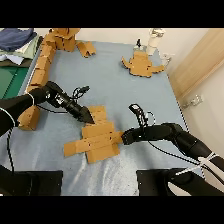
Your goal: Fold the box.
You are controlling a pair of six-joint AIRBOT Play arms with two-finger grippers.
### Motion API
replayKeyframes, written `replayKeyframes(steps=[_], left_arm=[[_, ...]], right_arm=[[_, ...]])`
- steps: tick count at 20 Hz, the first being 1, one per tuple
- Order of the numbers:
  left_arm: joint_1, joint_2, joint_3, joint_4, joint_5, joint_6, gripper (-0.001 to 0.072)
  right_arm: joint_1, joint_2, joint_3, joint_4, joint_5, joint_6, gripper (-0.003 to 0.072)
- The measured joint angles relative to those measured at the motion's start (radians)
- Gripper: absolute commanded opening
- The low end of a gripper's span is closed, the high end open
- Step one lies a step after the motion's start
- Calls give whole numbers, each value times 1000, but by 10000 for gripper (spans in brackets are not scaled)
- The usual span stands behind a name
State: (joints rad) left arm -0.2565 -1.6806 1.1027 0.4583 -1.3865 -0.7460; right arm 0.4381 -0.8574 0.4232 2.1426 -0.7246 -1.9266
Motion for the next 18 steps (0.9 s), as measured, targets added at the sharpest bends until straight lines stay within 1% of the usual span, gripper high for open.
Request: replayKeyframes(steps=[1, 2, 3, 4, 6, 8, 10, 11, 12, 13, 14, 16, 18], left_arm=[[2, 0, 0, 0, -1, 4, 9], [3, 0, 0, 0, -6, 10, 8], [5, 0, 0, -1, -8, 18, 7], [4, 0, 0, -1, -9, 28, 7], [-3, 3, 0, -2, -14, 64, 3], [-18, 21, 0, -1, -8, 109, 2], [-44, 70, -7, -3, 18, 167, 2], [-58, 104, -17, -3, 51, 197, 2], [-74, 145, -34, -3, 95, 231, 2], [-92, 195, -61, -5, 156, 272, 2], [-113, 248, -97, -4, 226, 320, 3], [-151, 346, -177, -14, 357, 419, 4], [-187, 411, -251, -22, 442, 510, 5]], right_arm=[[0, 0, 0, 0, 0, 0, 11], [0, 0, 0, 0, 0, 0, 113], [0, 0, 0, 0, -2, 0, 326], [0, 0, 0, -1, -2, 0, 422], [-5, 1, 13, -11, -8, 1, 422], [-24, 6, 53, -61, -34, 29, 422], [-56, 11, 127, -152, -100, 94, 420], [-74, 14, 171, -196, -140, 127, 412], [-91, 15, 217, -236, -191, 156, 316], [-104, 16, 258, -258, -231, 180, 110], [-113, 18, 295, -270, -272, 202, 6], [-124, 18, 340, -246, -332, 229, 6], [-126, 16, 358, -184, -366, 245, 6]])
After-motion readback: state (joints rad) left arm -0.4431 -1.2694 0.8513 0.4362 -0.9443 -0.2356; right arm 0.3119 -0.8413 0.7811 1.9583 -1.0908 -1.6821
